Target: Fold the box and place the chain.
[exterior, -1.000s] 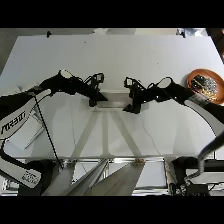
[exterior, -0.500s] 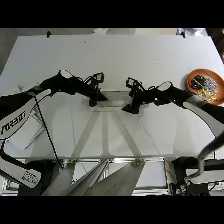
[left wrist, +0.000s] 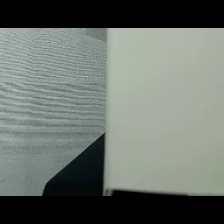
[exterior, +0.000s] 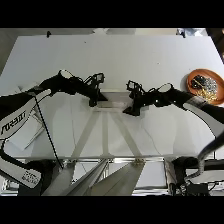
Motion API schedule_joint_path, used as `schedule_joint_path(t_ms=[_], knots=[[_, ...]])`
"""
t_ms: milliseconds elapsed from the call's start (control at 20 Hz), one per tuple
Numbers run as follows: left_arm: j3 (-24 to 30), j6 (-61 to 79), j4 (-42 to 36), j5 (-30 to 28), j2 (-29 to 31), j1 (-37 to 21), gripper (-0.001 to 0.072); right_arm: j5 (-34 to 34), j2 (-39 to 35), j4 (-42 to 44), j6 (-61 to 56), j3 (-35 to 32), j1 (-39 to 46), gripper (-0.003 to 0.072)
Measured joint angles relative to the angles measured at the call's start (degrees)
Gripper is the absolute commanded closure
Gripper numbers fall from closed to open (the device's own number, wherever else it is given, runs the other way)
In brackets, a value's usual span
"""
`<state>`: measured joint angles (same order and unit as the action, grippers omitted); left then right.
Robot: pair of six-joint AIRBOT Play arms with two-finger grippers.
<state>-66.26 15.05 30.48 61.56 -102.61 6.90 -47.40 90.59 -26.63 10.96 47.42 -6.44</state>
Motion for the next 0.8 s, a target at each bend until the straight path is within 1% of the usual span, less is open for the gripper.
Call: schedule_joint_path(t_ms=[550, 600, 700, 800], knots=[[0.0, 0.0, 0.0, 0.0, 0.0, 0.0, 0.07, -0.1, 0.0, -0.6, 0.1, 0.0, 0.0, -0.0002], [0.0, 0.0, 0.0, 0.0, 0.0, 0.0, 0.07, -0.3, 0.0, -0.6, 0.1, 0.0, 0.0, 0.0002], [0.0, 0.0, 0.0, 0.0, 0.0, 0.0, 0.07, -0.6, 0.0, -0.6, 0.1, 0.0, 0.0, 0.005], [0.0, 0.0, 0.0, 0.0, 0.0, 0.0, 0.07, -0.9, 0.0, -0.6, 0.0, 0.0, 0.0, 0.005]])
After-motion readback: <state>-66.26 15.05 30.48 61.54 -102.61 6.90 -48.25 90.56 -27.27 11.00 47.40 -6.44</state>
